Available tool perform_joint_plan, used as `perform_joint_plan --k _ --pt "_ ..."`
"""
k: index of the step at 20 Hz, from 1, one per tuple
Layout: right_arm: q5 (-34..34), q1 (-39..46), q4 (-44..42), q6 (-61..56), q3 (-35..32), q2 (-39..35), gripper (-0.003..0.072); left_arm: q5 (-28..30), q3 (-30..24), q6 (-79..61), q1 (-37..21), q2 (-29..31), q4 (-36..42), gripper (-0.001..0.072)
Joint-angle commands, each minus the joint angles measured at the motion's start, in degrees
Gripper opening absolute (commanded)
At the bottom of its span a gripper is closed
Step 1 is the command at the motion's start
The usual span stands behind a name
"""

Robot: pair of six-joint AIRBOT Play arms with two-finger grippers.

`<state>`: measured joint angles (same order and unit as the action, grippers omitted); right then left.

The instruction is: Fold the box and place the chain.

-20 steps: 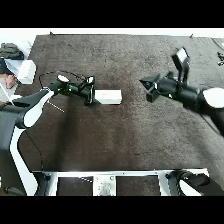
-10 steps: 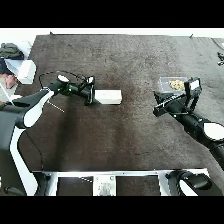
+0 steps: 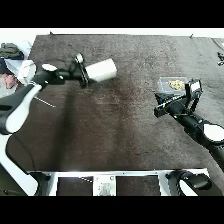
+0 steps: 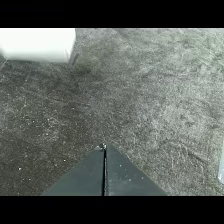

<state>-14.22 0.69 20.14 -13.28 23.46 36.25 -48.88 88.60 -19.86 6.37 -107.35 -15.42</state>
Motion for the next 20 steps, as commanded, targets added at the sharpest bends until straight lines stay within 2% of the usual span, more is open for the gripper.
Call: perform_joint_plan --k 1,4,9,12,20 --pt "0.1 0.0 0.0 0.0 0.0 0.0 -0.0012 23.4 0.0 12.0 -4.8 6.4 3.0 0.0009" --pt "0.1 0.0 0.0 0.0 0.0 0.0 -0.0012 33.6 -0.8 23.3 -9.9 6.9 3.0 0.001" --pt "0.1 0.0 0.0 0.0 0.0 0.0 -0.0012 40.7 -8.3 32.3 -15.7 5.3 2.3 0.0009" --pt "0.1 0.0 0.0 0.0 0.0 0.0 -0.0012 40.9 -10.4 33.1 -16.8 3.1 2.2 0.0009" --pt "0.1 0.0 0.0 0.0 0.0 0.0 -0.0012 41.2 -10.4 32.9 -16.8 -1.1 0.6 0.0009"
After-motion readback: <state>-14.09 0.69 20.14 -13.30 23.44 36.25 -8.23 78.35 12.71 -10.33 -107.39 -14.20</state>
